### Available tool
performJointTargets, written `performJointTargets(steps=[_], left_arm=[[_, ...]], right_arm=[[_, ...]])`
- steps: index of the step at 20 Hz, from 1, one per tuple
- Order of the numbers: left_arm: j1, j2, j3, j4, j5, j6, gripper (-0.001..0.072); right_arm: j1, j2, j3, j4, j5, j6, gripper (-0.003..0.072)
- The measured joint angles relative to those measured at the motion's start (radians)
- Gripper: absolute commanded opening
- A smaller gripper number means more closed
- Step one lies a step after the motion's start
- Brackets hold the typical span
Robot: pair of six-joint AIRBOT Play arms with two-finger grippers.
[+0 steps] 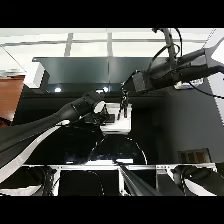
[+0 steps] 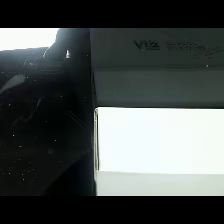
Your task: Fold the box and place the chain.
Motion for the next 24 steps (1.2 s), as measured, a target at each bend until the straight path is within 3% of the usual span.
performJointTargets(steps=[5,11,12,14,18,24], left_arm=[[0.0,0.0,0.0,0.0,0.0,0.0,0.0027],[0.0,0.0,0.0,0.0,0.0,0.0,0.0028],[0.0,0.0,0.0,0.0,0.0,0.0,0.0027],[0.0,0.0,0.0,0.0,0.0,0.0,0.0027],[0.0,0.0,0.0,0.0,0.001,0.0,0.0027],[0.0,0.0,0.0,0.0,0.003,0.0,0.0028]], right_arm=[[0.021,-0.003,-0.06,-0.045,0.035,0.001,0.0017],[0.087,-0.017,-0.218,-0.061,-0.1,0.021,0.0019],[0.093,-0.022,-0.237,-0.061,-0.122,0.023,0.0039],[0.1,-0.032,-0.266,-0.079,-0.147,0.031,0.0311],[0.085,-0.035,-0.288,-0.11,-0.158,0.042,0.0312],[-0.115,0.052,-0.296,-0.32,-0.043,0.047,0.0312]])
